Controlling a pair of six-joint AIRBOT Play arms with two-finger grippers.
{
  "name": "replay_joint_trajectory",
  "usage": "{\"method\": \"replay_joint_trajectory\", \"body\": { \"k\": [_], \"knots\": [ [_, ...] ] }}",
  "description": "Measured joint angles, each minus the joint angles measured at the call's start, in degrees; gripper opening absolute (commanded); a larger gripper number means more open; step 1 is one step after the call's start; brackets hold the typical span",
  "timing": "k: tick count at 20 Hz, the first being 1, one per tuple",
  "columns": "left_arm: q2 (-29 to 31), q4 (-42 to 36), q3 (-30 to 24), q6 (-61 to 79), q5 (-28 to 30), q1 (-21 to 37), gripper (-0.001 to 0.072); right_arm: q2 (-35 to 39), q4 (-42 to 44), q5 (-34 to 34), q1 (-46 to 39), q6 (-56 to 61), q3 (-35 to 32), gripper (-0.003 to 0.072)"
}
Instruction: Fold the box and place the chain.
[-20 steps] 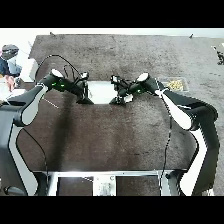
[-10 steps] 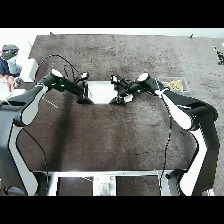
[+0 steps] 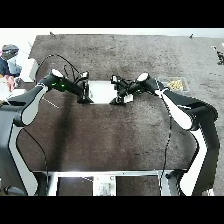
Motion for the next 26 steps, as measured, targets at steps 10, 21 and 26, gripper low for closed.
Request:
{"method": "replay_joint_trajectory", "body": {
  "k": [10, 21, 26],
  "knots": [
    [0.00, -0.07, 0.09, 0.35, 0.31, -0.02, 0.0344, 2.82, -5.53, -0.70, -0.09, -0.44, -0.09, 0.0720],
    [0.22, 1.36, 0.09, 1.92, 2.54, 0.00, 0.0344, 4.68, -6.25, 2.67, -0.72, 1.97, -0.04, 0.0720],
    [0.24, 2.03, 0.11, 1.92, 3.56, 0.00, 0.0344, 5.70, -5.35, 3.39, -3.13, 2.47, -0.04, 0.0720]
  ]
}}
